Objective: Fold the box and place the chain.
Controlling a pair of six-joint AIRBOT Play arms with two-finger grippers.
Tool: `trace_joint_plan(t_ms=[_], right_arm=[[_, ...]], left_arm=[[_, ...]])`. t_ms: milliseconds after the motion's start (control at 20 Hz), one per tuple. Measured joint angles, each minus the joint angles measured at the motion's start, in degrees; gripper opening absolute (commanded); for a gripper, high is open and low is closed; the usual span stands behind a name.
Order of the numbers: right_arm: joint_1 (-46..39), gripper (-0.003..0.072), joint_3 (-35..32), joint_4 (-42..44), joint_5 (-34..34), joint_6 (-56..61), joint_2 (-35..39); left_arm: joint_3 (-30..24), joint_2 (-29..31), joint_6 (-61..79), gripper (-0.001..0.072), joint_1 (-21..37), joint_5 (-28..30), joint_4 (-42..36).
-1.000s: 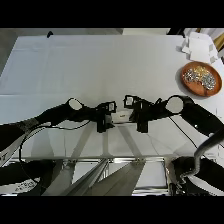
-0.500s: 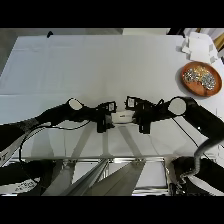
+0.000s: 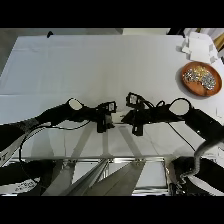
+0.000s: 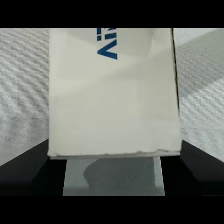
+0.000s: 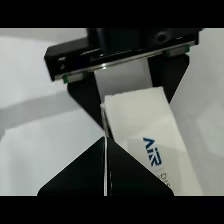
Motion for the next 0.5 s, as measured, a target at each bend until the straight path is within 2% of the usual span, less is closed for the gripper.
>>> trace_joint_plan(t_ms=[200, 500], right_arm=[[0.0, 0.0015, -1.4, 5.5, -3.8, -3.3, -1.9], [0.0, 0.0015, -2.0, 6.6, -5.9, -4.3, -2.6]], left_arm=[[0.0, 0.0, 0.0, 0.0272, 0.0, 0.0, 0.0], [0.0, 0.0, 0.0, 0.0272, 0.0, 0.0, 0.0]])
